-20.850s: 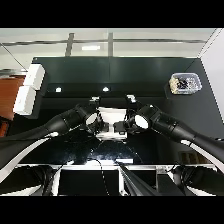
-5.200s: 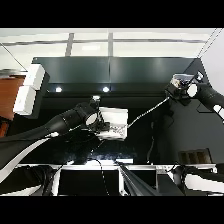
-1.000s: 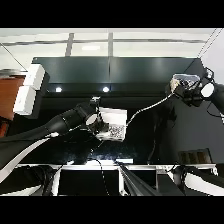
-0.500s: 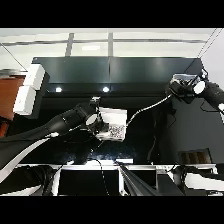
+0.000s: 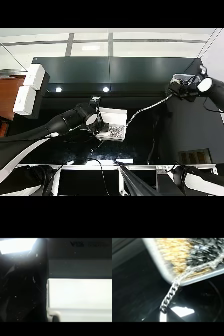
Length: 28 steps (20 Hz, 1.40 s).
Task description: Fold the box and place the chain.
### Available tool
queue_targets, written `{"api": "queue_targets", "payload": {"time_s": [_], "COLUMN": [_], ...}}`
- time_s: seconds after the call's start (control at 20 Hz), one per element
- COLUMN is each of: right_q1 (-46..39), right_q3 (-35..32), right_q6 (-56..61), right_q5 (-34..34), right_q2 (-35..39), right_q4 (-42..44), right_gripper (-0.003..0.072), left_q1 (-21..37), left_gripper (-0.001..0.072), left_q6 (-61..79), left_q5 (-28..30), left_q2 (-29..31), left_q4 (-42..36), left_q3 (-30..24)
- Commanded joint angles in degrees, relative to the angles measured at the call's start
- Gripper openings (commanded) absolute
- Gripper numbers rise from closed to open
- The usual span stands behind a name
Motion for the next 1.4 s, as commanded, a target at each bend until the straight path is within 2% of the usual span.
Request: {"api": "queue_targets", "payload": {"time_s": [0.0, 0.25, 0.45, 0.6, 0.8, 1.0, 1.1, 1.35], "right_q1": [0.04, 1.53, 6.91, 13.05, 21.81, 32.17, 37.42, 42.10], "right_q3": [0.26, 2.36, 2.38, 2.36, 2.29, 2.01, 1.75, 1.75], "right_q6": [-11.10, -17.99, -18.75, -19.08, -18.84, -17.90, -17.38, -15.78], "right_q5": [6.23, 18.58, 22.45, 20.13, 16.44, 11.26, 8.17, 4.79], "right_q2": [12.28, 34.77, 43.82, 44.22, 42.66, 37.13, 34.12, 26.82], "right_q4": [4.37, 16.35, 26.88, 34.34, 34.36, 34.07, 31.32, 27.69], "right_gripper": [0.0028, 0.0027, 0.0027, 0.0027, 0.0027, 0.0027, 0.0027, 0.0027], "left_q1": [0.02, 0.02, 0.00, 0.00, 0.00, -0.24, -0.76, -1.05], "left_gripper": [0.0033, 0.0033, 0.0033, 0.0033, 0.0033, 0.0033, 0.0033, 0.0033], "left_q6": [0.02, 0.02, 0.02, 0.04, 0.04, 0.02, 0.02, 0.02], "left_q5": [0.02, 0.39, 0.17, -0.02, -0.04, -0.17, -0.04, -0.17], "left_q2": [-0.02, -0.02, -0.02, -0.02, -0.02, -0.02, -0.02, -0.02], "left_q4": [0.00, 0.00, 0.00, 0.00, 0.00, 0.00, 0.00, 0.02], "left_q3": [0.04, 0.04, 0.04, 0.04, 0.04, 0.04, 0.04, 0.04]}}
